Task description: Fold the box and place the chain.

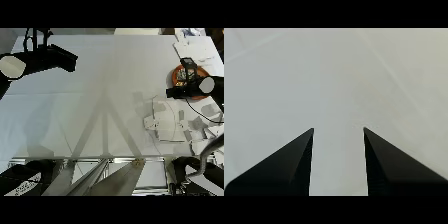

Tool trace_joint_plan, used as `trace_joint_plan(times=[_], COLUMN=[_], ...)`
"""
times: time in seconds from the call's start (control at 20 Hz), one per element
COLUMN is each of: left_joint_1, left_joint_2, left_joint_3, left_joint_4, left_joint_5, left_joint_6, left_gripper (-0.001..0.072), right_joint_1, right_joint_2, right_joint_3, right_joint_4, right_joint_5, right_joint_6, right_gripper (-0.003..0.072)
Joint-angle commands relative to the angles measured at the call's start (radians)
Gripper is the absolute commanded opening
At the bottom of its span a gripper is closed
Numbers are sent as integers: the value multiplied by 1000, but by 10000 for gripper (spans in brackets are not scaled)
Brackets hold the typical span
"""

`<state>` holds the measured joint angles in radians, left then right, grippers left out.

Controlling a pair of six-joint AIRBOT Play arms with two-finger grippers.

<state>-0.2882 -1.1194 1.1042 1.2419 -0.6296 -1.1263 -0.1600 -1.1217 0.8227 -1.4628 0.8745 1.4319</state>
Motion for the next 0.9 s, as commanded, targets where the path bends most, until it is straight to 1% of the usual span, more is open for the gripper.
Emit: trace_joint_plan(times=[0.0, 0.15, 0.3, 0.35, 0.45, 0.65, 0.85], left_joint_1=[0, 0, 0, 0, 0, 0, 0], left_joint_2=[-1, -1, -1, -1, -1, -1, -1], left_joint_3=[0, 0, 0, 0, 0, 0, 0], left_joint_4=[0, 0, 0, 0, 0, 0, 0], left_joint_5=[-3, -3, -3, -3, -3, -3, -3], left_joint_6=[0, 0, 0, 0, 0, 0, 0], left_gripper=[339, 339, 339, 339, 339, 339, 339], right_joint_1=[0, 0, 0, 0, 0, 0, 0], right_joint_2=[0, 0, 0, 1, 2, 2, 2], right_joint_3=[0, 0, 1, 3, 19, 102, 180], right_joint_4=[0, 1, 10, 2, -31, -156, -310], right_joint_5=[1, 3, 44, 63, 122, 266, 394], right_joint_6=[0, 1, 1, 1, 1, 3, 63], right_gripper=[10, 10, 15, 73, 308, 313, 318])
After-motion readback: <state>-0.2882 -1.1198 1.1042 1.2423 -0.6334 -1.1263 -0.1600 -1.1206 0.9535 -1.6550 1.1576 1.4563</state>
